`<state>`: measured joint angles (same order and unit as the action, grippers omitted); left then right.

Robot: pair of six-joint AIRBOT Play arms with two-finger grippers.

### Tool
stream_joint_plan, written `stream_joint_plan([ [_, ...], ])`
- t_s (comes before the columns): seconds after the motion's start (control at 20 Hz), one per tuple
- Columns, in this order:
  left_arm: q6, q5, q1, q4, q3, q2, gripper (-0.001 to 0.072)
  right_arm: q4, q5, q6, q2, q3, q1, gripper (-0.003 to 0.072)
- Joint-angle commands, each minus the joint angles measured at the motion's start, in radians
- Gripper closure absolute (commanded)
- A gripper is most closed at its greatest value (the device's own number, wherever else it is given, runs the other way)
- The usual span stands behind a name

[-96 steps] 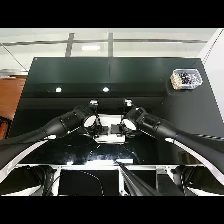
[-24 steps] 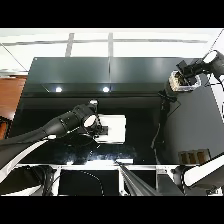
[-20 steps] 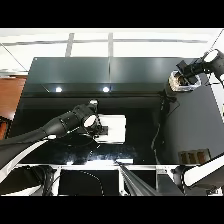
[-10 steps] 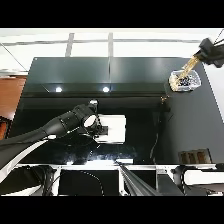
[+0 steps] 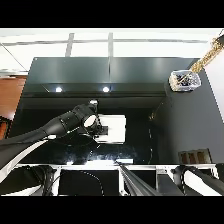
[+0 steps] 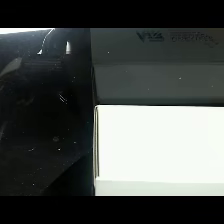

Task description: Fold the box and place the chain.

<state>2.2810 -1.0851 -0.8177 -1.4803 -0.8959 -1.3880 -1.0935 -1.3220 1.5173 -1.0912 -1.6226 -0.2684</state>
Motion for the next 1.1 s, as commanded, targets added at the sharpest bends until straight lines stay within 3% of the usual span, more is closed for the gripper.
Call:
stream_joint_plan([
  [0.0, 0.0, 0.002, 0.0, 0.0, 0.0, 0.0, 0.0677, 0.021, -0.061, -0.047, 0.165, 0.07, 0.068, 0.0648],
  [0.2, 0.0, 0.002, 0.0, 0.0, 0.0, 0.0, 0.0678, 0.021, -0.187, -0.059, 0.257, 0.098, 0.196, 0.0655],
  [0.35, 0.0, 0.003, 0.0, 0.0, 0.0, 0.0, 0.0678, 0.029, -0.298, -0.06, 0.264, 0.1, 0.316, 0.0655],
  [0.5, 0.0, 0.002, 0.0, 0.0, 0.0, 0.0, 0.0677, 0.043, -0.334, -0.06, 0.264, 0.154, 0.436, 0.0655],
  [0.65, 0.0, 0.003, 0.0, 0.0, 0.0, 0.0, 0.0677, 0.097, -0.267, -0.06, 0.264, 0.293, 0.552, 0.0655],
  [0.9, 0.0, 0.002, 0.0, 0.0, 0.0, 0.0, 0.0677, 0.156, 0.025, -0.059, 0.247, 0.577, 0.753, 0.0655],
  [1.05, 0.0, 0.002, 0.0, 0.0, 0.0, 0.0, 0.0678, 0.161, 0.15, -0.06, 0.2, 0.654, 0.819, 0.0655],
])
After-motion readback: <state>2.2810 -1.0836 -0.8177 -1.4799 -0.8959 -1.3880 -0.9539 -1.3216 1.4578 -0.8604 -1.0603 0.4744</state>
